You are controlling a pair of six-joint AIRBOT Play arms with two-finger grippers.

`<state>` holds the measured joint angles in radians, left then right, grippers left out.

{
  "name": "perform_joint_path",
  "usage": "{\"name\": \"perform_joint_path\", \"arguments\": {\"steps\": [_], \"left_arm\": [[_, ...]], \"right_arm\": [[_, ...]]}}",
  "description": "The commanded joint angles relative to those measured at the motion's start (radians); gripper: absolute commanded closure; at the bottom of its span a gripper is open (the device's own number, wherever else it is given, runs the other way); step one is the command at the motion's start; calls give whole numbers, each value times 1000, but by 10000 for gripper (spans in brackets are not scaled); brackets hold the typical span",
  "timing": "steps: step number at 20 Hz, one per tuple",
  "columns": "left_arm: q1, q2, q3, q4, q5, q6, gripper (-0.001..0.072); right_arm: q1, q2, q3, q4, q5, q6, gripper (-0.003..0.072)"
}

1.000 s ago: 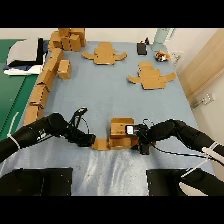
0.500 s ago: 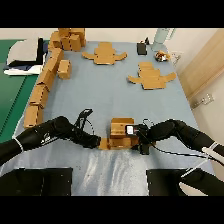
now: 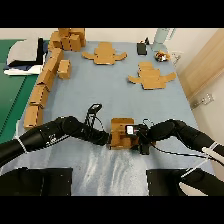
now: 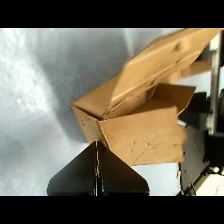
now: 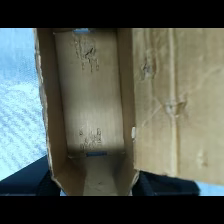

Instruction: Fold the box.

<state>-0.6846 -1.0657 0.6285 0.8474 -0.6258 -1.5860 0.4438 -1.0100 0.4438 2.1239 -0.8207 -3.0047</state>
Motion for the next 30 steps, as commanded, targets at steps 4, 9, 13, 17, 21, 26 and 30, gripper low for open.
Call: {"name": "perform_joint_path", "arguments": {"steps": [4, 9, 13, 17, 21, 26, 30], "left_arm": [[-69, 0, 51, 255, 0, -318, 690], [-69, 0, 52, 252, -2, -319, 332], [-68, 0, 57, 237, -53, -319, 332], [-55, 0, 59, 237, -90, -325, 335], [-35, 0, 74, 238, -100, -326, 351], [2, 0, 96, 224, -143, -312, 343], [-2, 0, 96, 173, -126, -268, 154]], "right_arm": [[0, 0, 0, 0, 0, 0, 215], [0, 0, 0, 0, 0, 0, 215], [0, 0, 0, 0, 0, 0, 215], [0, 0, 0, 0, 0, 0, 215], [0, 0, 0, 0, 0, 0, 215], [0, 0, 0, 0, 0, 0, 215], [0, 0, 0, 0, 0, 0, 215]]}}
